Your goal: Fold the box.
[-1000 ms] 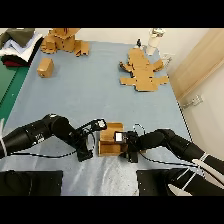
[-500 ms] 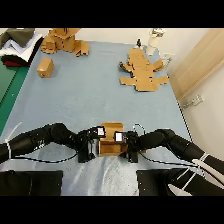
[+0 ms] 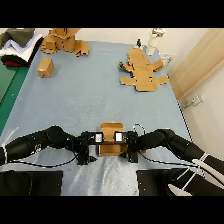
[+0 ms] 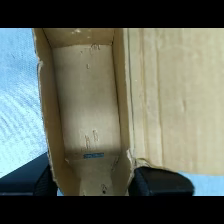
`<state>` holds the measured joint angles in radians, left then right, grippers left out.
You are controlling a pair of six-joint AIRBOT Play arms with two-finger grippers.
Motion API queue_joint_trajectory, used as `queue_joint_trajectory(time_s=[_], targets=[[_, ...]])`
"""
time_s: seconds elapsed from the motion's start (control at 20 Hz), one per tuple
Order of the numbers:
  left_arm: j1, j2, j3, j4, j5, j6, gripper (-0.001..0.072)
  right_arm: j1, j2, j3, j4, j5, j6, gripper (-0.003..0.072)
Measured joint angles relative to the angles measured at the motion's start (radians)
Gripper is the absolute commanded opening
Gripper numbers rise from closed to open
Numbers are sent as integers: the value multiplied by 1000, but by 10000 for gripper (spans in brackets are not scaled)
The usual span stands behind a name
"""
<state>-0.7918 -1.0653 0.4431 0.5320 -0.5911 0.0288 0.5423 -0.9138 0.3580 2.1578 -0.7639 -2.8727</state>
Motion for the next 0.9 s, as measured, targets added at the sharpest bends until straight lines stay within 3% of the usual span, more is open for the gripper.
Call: queue_joint_trajectory(time_s=[0.65, 0.9], targets=[[0, -26, -3, -74, 42, 54, 694, 0, 0, 0, 0, 0, 0, 448], [-10, -54, 0, -161, 43, 143, 694, 0, 0, 0, -1, 0, -1, 448]])
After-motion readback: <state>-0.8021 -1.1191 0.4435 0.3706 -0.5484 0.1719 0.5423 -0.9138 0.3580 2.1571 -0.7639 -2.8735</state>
